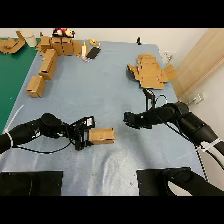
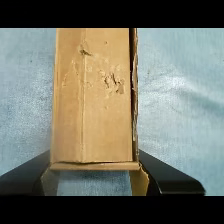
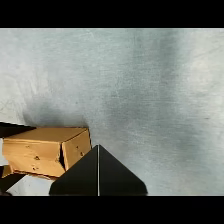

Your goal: Fold the box.

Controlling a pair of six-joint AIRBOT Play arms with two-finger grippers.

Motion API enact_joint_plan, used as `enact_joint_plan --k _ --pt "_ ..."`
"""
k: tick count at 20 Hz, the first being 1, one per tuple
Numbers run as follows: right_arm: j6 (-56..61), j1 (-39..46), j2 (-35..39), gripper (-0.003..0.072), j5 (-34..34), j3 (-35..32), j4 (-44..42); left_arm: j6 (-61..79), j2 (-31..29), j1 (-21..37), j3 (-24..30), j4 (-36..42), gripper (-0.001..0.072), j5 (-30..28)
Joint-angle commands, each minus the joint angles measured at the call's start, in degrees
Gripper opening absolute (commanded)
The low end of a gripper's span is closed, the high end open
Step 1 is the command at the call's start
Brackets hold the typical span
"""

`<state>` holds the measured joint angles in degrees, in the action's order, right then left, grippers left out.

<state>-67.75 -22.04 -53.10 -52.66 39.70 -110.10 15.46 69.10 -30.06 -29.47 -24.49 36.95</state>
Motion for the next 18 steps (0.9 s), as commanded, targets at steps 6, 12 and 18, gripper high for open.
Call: enact_joint_plan --k 6,12,18 --pt "3.56 0.11 -0.15 0.0004 3.30 0.04 5.16 -16.98 -6.45 3.34 -0.52 0.72 0.0507 -17.81" --pt "3.67 0.15 -0.15 0.0004 3.63 0.04 7.50 -46.29 -15.58 19.06 -0.26 -20.31 0.0507 -14.01" --pt "3.65 0.15 -0.15 0.0004 3.74 0.04 10.80 -72.11 -16.37 40.02 -0.35 -49.27 0.0508 2.75"
